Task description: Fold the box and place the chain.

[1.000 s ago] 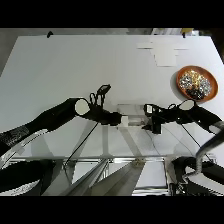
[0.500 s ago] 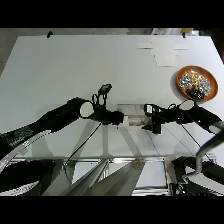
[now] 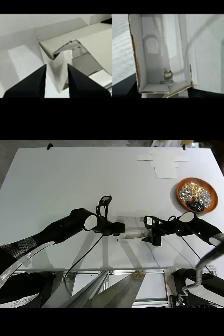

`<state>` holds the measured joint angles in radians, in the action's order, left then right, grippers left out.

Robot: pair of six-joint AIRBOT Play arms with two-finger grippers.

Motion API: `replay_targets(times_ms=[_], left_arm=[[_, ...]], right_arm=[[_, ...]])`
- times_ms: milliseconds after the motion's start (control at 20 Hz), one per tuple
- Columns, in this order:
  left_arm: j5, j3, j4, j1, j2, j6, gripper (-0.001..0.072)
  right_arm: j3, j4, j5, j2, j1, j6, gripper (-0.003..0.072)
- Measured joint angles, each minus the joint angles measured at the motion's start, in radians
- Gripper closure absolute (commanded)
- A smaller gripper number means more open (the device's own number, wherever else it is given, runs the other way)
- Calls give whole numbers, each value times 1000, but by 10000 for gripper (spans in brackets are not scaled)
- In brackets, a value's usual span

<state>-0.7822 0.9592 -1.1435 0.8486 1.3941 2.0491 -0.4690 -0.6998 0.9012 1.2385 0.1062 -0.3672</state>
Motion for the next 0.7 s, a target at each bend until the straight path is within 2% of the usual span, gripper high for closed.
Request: replay_targets(times_ms=[400, 700], left_arm=[[-314, 224, -158, 31, 128, 237, 441], [-398, 314, -208, 67, 236, 391, 441]], right_arm=[[0, 0, 0, 0, 0, 0, 283], [0, 0, 0, 0, 0, 0, 283]])
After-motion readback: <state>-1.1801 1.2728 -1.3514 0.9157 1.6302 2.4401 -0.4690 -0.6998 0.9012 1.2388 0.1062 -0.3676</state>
